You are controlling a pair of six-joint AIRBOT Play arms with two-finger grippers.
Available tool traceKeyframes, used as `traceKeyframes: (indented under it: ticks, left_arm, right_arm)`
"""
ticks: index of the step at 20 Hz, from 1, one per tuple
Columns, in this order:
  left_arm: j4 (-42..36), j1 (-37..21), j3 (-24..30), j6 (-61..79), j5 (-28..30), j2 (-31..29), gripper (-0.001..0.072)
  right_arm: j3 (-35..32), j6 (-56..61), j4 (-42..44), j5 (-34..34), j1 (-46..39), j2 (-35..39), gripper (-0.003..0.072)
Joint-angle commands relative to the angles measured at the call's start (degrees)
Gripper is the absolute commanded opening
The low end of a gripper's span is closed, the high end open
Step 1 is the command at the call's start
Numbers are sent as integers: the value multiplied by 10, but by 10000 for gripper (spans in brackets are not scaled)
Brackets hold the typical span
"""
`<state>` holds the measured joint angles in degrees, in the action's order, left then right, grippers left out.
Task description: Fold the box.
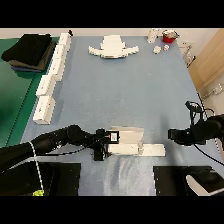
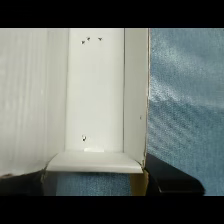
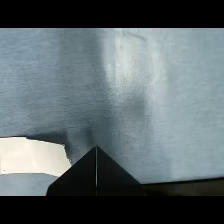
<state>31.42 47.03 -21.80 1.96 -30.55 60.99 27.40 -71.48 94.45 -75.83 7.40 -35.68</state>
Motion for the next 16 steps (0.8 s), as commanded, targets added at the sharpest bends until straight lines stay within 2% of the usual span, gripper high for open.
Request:
traceKeyframes:
  ticks: [1, 3, 9, 13, 16]
  left_arm:
    - [0, 0, 0, 0, 0, 0, 510]
    - [0, 0, 0, 0, 0, 0, 510]
    - [0, 0, 0, 0, 0, 0, 510]
    - [0, 0, 0, 0, 0, 0, 510]
    - [0, 0, 0, 0, 0, 0, 510]
  right_arm:
    - [-15, -123, 181, -8, -150, -67, 4]
    - [-17, -154, 210, -11, -193, -101, 4]
    - [-39, -171, 203, -9, -275, -164, 4]
    - [-86, -176, 214, 10, -276, -176, 3]
    - [-106, -234, 296, 5, -276, -174, 4]
